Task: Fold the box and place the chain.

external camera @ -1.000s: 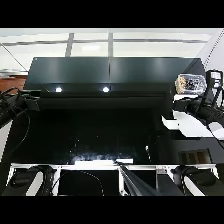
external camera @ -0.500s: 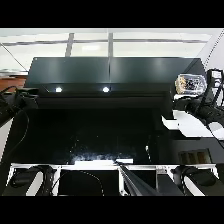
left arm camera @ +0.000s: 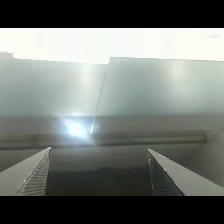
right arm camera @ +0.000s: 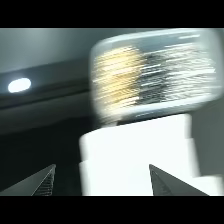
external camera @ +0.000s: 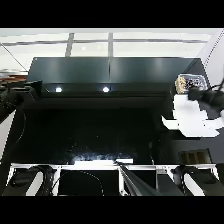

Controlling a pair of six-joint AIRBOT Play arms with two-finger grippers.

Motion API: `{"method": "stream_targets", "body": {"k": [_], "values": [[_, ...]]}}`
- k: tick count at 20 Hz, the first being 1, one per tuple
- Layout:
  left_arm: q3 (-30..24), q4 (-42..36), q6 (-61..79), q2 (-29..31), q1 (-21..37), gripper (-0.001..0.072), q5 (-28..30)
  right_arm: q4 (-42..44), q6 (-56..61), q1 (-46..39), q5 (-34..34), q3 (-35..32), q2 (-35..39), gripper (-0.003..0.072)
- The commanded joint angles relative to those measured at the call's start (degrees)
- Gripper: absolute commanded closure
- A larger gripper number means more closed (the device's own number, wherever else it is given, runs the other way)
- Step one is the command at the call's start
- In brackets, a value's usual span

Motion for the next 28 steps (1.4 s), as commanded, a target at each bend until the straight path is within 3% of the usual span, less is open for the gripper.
{"method": "stream_targets", "body": {"k": [1, 4, 6, 8, 10, 13, 15, 17, 19, 20, 28], "values": [[0.0, -1.0, -0.1, -0.7, -0.1, 0.0007, -3.2, 1.3, -3.6, -17.9, 1.8, 9.8, -10.5, 0.0008], [0.0, -1.0, 0.0, -2.0, -0.1, 0.0007, -5.6, 9.4, -8.8, -32.3, 8.7, 18.6, -22.7, 0.0007], [0.0, -0.8, 0.1, -2.9, -0.1, 0.0006, -8.2, 10.6, -9.2, -38.7, 14.2, 23.3, -28.1, 0.0006], [0.0, -0.9, 0.2, -4.0, -0.1, 0.0007, -10.1, 10.6, -9.8, -43.2, 14.0, 24.4, -29.5, 0.0006], [0.0, -0.9, 0.2, -4.4, -0.6, 0.0007, -10.6, 13.1, -17.6, -47.1, 13.0, 24.4, -29.9, 0.0004], [0.0, -0.8, 0.2, -4.5, -2.4, 0.0006, -9.4, 28.6, -37.0, -53.3, 17.6, 24.4, -33.3, -0.0034], [0.0, -0.7, 0.2, -4.5, -3.3, 0.0006, -9.0, 45.6, -50.8, -57.9, 25.6, 24.9, -37.6, -0.0034], [0.0, -0.7, 0.2, -4.5, -3.4, 0.0007, -8.8, 55.1, -54.0, -60.7, 35.5, 26.3, -43.0, -0.0033], [0.0, -0.6, 0.2, -4.5, -3.4, 0.0007, -8.4, 54.2, -54.0, -60.7, 44.9, 27.8, -47.6, -0.0033], [0.0, -0.6, 0.2, -4.5, -3.4, 0.0006, -8.4, 54.1, -54.0, -60.4, 46.1, 27.9, -48.7, -0.0032], [0.0, -0.6, 0.2, -4.5, -3.4, 0.0006, -8.5, 47.1, -55.1, -57.9, 46.0, 29.7, -51.8, -0.0002]]}}
